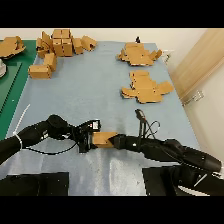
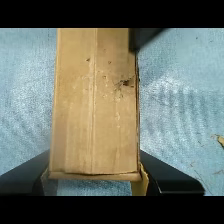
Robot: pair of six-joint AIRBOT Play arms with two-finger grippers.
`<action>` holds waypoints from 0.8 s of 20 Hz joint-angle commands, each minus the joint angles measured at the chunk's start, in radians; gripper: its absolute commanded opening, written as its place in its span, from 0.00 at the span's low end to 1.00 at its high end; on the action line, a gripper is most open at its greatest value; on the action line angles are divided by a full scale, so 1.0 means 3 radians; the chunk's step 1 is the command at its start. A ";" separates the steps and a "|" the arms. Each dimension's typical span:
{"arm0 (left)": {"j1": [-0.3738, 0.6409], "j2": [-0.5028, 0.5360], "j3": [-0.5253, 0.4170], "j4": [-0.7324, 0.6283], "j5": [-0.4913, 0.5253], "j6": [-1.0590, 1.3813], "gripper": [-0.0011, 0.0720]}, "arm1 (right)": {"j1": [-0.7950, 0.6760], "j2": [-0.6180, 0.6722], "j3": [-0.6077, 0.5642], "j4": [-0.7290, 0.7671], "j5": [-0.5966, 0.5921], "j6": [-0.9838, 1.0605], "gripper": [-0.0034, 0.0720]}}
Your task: Fold the box.
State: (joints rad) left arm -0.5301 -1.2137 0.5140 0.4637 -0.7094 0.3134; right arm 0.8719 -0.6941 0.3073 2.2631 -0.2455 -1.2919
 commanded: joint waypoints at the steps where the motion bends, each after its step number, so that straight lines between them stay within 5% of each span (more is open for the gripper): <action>1: 0.0001 0.0000 0.0000 0.0003 0.0001 0.0001 0.60 | -0.0411 0.0374 0.0004 -0.0318 -0.0299 0.0006 0.05; 6: 0.0001 0.0000 0.0000 0.0001 0.0001 0.0001 0.60 | -0.1181 0.0608 0.0039 -0.0423 -0.0591 0.0086 0.05; 16: 0.0001 0.0000 0.0000 0.0001 0.0064 0.0003 0.60 | -0.1245 0.0629 0.0136 -0.0415 -0.0722 0.0295 0.05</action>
